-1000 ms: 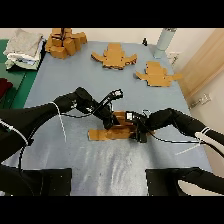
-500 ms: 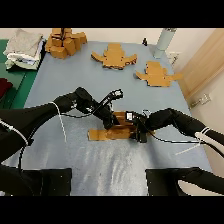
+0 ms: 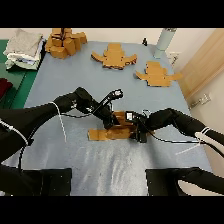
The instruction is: Fold the box.
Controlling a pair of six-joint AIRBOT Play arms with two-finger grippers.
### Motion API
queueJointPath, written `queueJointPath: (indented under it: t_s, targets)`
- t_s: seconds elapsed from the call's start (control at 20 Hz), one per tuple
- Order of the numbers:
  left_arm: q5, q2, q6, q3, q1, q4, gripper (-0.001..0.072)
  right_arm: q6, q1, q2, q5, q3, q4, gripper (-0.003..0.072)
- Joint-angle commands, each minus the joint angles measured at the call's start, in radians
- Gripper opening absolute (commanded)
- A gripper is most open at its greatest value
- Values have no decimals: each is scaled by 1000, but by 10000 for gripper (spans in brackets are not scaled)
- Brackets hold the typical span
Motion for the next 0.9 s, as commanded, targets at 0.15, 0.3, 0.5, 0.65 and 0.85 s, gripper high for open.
queueJointPath:
  t_s: [0.15,0.3,0.5,0.65,0.85]
  targets:
    - [0,0,0,0,0,-18,14,0,0,0,-5,-1,0,498]
    - [0,0,0,0,0,-18,14,0,0,0,-5,-1,0,498]
    - [2,0,0,0,5,-17,289,0,0,0,-5,-1,0,498]
    - [5,15,-65,2,22,-7,600,0,0,0,-6,-1,0,498]
    - [-14,98,-282,2,70,192,601,0,0,0,-6,-1,0,498]
